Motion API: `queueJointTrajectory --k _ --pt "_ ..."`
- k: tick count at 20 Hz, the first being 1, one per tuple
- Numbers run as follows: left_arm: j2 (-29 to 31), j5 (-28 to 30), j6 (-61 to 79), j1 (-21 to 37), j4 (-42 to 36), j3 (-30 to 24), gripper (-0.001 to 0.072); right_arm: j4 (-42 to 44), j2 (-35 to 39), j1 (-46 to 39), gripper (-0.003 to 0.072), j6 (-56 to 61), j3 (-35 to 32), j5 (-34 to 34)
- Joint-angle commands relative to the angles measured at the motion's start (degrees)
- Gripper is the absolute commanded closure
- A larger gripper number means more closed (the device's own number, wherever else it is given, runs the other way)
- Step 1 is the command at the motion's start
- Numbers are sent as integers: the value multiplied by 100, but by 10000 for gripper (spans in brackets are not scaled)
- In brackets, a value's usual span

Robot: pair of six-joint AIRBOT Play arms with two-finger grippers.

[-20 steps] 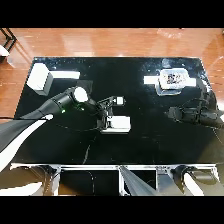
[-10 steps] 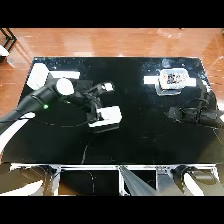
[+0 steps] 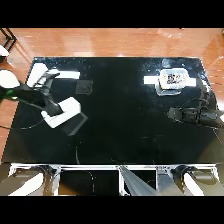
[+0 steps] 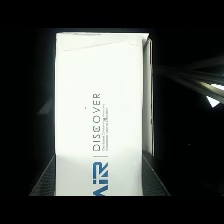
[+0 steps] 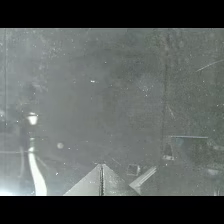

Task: Fold the box and place the chain.

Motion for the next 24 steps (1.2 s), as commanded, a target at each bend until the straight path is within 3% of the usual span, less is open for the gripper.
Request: queueJointTrajectory --k 1,4,7,8,9,16,21,23,24 --pt "249 92 -153 1375 214 -164 491 4 4 0 665 -103 -4 -42" --pt "245 662 -149 2345 376 -164 491 7 4 0 665 -103 -4 -46" --pt "227 1794 -146 2935 387 -164 479 24 4 0 665 -101 -4 -107" --pt "181 2159 -149 3010 382 -164 382 24 4 0 665 -101 -4 -118" --pt "85 2463 -149 3034 387 -162 339 26 4 0 665 -98 -4 -118" --pt "-1012 3346 -136 2999 -284 -144 342 26 4 0 665 -59 -4 -129" --pt "-1663 3473 -105 2942 -1014 -9 338 20 4 0 665 55 -4 -240" --pt "-1659 3464 -111 2883 -859 11 63 20 4 0 665 66 -4 -243" --pt "-1615 3322 -125 2879 -699 57 63 17 4 0 665 72 -4 -243"
